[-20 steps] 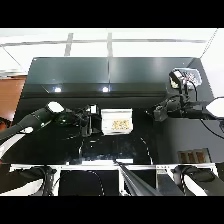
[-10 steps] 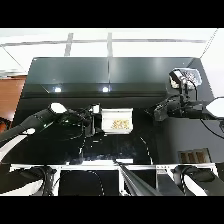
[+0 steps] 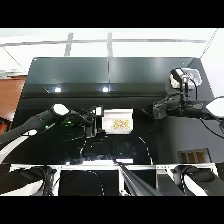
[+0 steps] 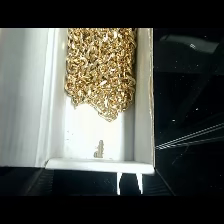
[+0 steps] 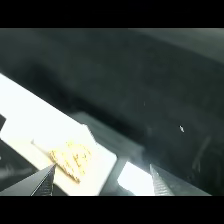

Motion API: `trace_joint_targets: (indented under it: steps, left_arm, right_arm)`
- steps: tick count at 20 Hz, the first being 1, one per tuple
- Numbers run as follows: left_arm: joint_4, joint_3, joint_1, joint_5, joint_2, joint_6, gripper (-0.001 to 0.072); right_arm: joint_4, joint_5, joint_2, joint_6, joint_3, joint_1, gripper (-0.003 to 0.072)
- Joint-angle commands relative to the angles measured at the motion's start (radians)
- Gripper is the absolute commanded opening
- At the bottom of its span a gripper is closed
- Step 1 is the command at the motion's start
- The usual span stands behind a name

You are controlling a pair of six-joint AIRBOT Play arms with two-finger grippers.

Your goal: Fold the box and place the chain.

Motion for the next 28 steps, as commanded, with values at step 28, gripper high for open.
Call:
trace_joint_targets:
  steps: [28]
  left_arm:
    - [0.002,0.001,-0.002,0.007,0.0,-0.001,0.0395]
  right_arm:
    - [-0.009,0.003,-0.306,-0.813,0.068,0.265,0.0649]
